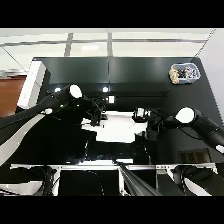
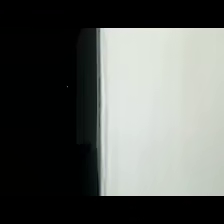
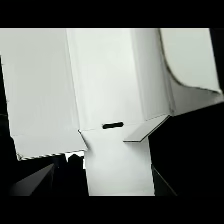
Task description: Fold the box and place the chain.
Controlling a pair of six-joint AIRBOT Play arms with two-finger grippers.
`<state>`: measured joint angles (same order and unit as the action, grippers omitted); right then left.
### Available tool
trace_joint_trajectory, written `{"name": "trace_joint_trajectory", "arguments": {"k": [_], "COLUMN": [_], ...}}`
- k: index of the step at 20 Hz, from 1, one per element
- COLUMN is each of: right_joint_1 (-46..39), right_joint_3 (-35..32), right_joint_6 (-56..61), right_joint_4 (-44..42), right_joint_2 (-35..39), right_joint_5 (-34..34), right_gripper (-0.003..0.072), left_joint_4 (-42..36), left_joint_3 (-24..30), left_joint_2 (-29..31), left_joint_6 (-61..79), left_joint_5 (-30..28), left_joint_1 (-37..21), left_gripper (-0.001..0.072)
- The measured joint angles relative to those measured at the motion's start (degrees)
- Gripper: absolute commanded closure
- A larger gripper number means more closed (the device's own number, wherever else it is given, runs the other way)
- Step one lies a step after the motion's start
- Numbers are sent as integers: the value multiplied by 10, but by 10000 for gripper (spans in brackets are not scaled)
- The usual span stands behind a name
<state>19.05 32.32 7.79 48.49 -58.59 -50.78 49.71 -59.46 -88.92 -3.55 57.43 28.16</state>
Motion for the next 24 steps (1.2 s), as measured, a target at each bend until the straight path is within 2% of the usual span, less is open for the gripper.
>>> {"name": "trace_joint_trajectory", "arguments": {"k": [3,5,12,20,24], "right_joint_1": [1,1,5,15,45], "right_joint_3": [-18,-27,-36,-37,-37], "right_joint_6": [-23,-39,-96,-111,-114], "right_joint_4": [-14,-20,-55,-23,-62], "right_joint_2": [-3,-5,-6,-12,-29], "right_joint_5": [1,1,-10,-18,7], "right_gripper": [14,-34,-33,-32,-32], "left_joint_4": [-3,-4,-5,-5,-5], "left_joint_3": [0,0,0,0,0], "left_joint_2": [-1,-2,-2,-2,-2], "left_joint_6": [1,1,-13,-22,-24], "left_joint_5": [2,6,15,16,16], "left_joint_1": [0,0,1,1,1], "left_gripper": [686,686,686,686,686]}}
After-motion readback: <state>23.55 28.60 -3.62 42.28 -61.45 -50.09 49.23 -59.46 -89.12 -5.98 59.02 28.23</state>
